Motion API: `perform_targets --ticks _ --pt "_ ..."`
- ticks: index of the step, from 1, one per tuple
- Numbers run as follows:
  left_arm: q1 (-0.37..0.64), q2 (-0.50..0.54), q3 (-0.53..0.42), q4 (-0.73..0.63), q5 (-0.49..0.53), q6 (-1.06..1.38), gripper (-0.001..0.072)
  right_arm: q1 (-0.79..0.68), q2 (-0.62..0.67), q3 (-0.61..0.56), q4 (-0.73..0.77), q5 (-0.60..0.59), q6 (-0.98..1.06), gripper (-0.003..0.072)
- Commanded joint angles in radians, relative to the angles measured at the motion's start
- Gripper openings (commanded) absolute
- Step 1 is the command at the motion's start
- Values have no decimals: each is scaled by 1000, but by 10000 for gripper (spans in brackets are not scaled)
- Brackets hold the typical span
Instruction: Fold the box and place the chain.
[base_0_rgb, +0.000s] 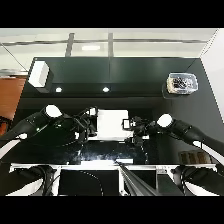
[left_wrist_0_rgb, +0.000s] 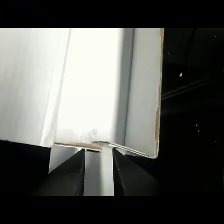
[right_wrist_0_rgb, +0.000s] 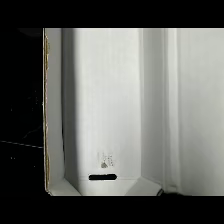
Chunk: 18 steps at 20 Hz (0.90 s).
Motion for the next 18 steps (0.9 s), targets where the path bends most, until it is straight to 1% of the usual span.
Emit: perform_targets --ticks 1,4,9,10,11,14,15,16,17,18 --pt "-1 -4 0 -55 15 7 221 1 -1 0 0 0 0 137" --pt "-33 -18 0 -80 19 55 221 1 -1 0 0 0 0 136" --pt "-101 -19 0 -77 113 57 213 1 -1 0 0 0 0 136" --pt "-107 -21 0 -74 117 57 181 1 -1 0 0 0 0 137" --pt "-109 -20 0 -68 116 57 166 1 -1 0 0 0 0 137" --pt "-109 -20 0 -66 115 55 169 1 -1 0 0 0 0 137" --pt "-109 -20 0 -66 115 47 215 1 -1 0 0 0 0 137" --pt "-109 -20 0 -66 114 48 323 1 -1 0 0 0 0 136" --pt "-109 -20 0 -64 108 48 331 1 -1 0 0 0 0 137" --pt "-109 -20 0 -55 103 48 223 1 -1 0 0 0 0 136"
